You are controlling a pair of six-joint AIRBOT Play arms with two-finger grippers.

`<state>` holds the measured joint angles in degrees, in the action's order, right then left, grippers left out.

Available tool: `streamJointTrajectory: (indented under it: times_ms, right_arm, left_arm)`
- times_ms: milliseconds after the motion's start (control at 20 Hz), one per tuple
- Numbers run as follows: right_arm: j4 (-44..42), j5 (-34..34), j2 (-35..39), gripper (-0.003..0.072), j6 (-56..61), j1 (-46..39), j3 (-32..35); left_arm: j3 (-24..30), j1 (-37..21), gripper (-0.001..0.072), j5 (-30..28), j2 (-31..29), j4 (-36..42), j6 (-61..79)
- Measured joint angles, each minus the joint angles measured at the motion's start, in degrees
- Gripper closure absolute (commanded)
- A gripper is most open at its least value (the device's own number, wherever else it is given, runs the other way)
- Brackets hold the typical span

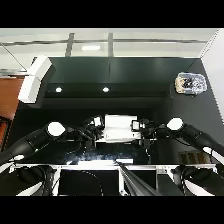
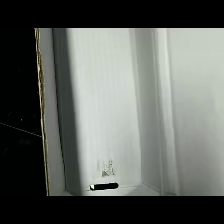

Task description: Fold the box and place the chain.

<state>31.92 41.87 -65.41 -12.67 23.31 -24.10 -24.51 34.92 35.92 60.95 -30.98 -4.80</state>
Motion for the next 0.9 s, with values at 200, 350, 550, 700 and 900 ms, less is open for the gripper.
streamJointTrajectory:
  times_ms: [200,350,550,700,900]
  right_arm:
    - [0.1,0.0,0.0,0.0567,-0.2,0.0,0.0]
    - [0.0,0.1,0.0,0.0567,-0.1,0.0,0.0]
    - [0.0,0.0,0.0,0.0567,0.0,0.0,0.0]
    - [0.0,0.0,0.0,0.0567,0.0,0.0,0.0]
    - [0.0,0.0,0.0,0.0567,0.0,0.0,0.0]
  left_arm:
    - [-0.6,-0.1,0.0543,2.9,-0.3,-3.7,-1.2]
    - [-0.8,-0.1,0.0523,4.3,-0.7,-7.8,-3.2]
    - [-0.8,-0.1,0.0197,3.0,-0.8,-10.0,-4.2]
    - [-0.9,0.1,0.0208,0.1,-0.6,-10.1,-4.5]
    - [-1.0,1.9,0.0375,-2.0,-0.1,-9.4,-4.5]
